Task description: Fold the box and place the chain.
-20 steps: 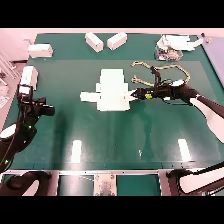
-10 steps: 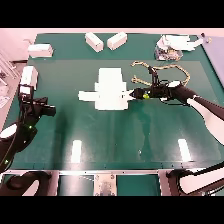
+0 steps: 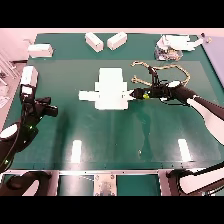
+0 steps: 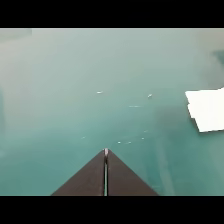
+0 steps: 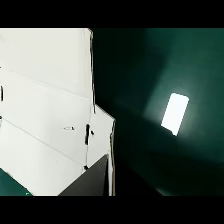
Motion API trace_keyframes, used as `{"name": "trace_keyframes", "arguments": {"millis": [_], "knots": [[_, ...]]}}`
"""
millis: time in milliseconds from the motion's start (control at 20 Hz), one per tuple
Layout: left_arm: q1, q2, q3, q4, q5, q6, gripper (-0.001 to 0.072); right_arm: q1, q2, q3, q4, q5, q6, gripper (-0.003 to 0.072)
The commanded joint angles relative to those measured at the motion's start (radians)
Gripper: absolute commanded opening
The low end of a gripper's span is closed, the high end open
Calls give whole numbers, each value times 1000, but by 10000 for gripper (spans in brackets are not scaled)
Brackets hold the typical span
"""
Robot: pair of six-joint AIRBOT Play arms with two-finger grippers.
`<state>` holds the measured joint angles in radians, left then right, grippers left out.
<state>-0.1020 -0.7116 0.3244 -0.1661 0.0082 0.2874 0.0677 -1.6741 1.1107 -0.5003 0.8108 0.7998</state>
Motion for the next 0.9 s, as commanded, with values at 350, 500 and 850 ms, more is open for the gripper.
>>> {"name": "trace_keyframes", "arguments": {"millis": [350,500,850], "knots": [[-1,-2,78,0,-234,-151,199,0,-1,0,-8,0,0,8],[2,-61,215,32,-230,-216,201,0,-1,0,-8,1,0,8],[2,-587,572,600,-562,-638,200,1,-1,0,-8,0,0,8]]}}
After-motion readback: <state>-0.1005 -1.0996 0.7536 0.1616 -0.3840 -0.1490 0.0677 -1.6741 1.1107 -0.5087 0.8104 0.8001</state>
